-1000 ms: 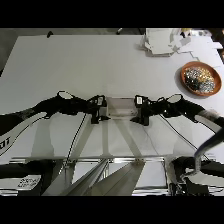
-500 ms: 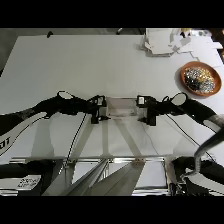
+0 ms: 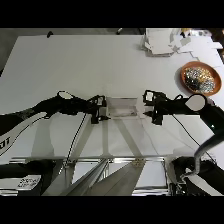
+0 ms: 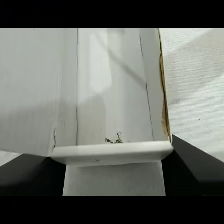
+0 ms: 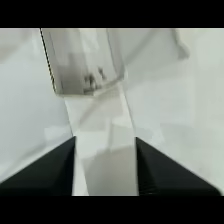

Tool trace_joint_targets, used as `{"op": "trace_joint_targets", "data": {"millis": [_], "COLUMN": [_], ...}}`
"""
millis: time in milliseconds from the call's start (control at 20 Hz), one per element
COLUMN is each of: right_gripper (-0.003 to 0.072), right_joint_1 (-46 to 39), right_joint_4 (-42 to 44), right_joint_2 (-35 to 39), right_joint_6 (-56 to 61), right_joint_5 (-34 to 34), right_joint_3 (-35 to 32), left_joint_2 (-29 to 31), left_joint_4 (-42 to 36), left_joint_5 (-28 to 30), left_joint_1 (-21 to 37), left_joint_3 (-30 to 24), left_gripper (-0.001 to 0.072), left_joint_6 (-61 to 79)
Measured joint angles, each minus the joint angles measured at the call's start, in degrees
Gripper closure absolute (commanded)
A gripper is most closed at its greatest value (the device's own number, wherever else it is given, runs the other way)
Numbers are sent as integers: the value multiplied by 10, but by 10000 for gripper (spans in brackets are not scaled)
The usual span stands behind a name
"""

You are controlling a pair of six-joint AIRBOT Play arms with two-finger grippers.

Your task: Fold the box and place the chain.

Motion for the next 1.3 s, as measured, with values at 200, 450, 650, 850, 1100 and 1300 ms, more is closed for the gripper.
{"op": "trace_joint_targets", "data": {"millis": [200, 450, 650, 850, 1100, 1300], "right_gripper": [665, 665, 665, 665, 665, 666], "right_joint_1": [0, 0, 0, 0, 0, 0], "right_joint_4": [135, 296, 379, 388, 381, 317], "right_joint_2": [-10, -87, -158, -184, -160, -83], "right_joint_6": [-60, -97, -83, -51, -22, 21], "right_joint_5": [0, -71, -125, -137, -126, -120], "right_joint_3": [0, 0, 0, 1, 0, 0], "left_joint_2": [0, 0, 0, 0, 0, 0], "left_joint_4": [0, 0, 0, 0, 0, 0], "left_joint_5": [0, 0, 0, -1, 0, 0], "left_joint_1": [0, 0, 0, 0, 0, 0], "left_joint_3": [0, 0, 0, 0, 0, 0], "left_gripper": [527, 527, 527, 527, 527, 527], "left_joint_6": [0, 0, 0, -1, 0, 1]}}
